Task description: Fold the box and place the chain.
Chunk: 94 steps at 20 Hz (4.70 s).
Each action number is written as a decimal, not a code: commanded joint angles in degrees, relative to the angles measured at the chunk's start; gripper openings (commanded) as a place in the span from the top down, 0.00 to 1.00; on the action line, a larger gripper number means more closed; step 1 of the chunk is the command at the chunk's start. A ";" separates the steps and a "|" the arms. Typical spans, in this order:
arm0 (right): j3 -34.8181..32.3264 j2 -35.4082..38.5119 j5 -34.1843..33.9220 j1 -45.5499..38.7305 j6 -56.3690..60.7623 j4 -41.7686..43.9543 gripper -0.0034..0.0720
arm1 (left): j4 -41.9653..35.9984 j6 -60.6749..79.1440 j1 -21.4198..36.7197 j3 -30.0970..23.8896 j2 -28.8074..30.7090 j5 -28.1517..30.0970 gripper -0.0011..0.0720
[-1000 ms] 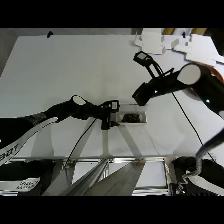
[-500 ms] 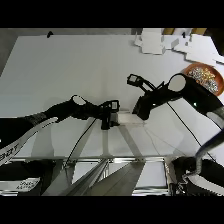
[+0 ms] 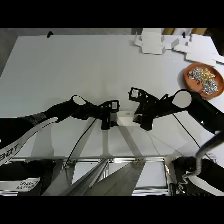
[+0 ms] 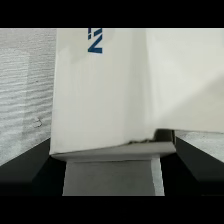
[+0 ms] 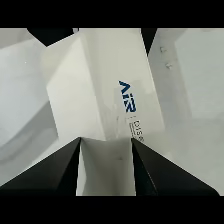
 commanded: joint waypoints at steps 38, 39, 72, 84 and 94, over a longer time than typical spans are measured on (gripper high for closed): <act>-4.90 3.67 -6.16 0.83 -0.39 1.18 0.91 | 0.02 0.00 0.00 0.02 0.02 0.02 0.61; -4.96 3.02 -5.95 0.85 -0.39 1.11 0.91 | 0.02 0.00 0.02 0.02 0.02 0.04 0.61; -8.63 17.35 10.75 -21.88 51.71 -30.60 0.93 | 0.02 0.00 0.02 0.02 0.02 0.02 0.61; -13.29 17.38 16.17 -28.79 52.61 -29.99 0.93 | 0.02 0.00 0.02 0.02 0.02 0.04 0.61; -13.29 17.38 16.17 -28.79 52.61 -29.99 0.93 | -0.81 0.02 0.00 0.02 0.02 -0.17 0.61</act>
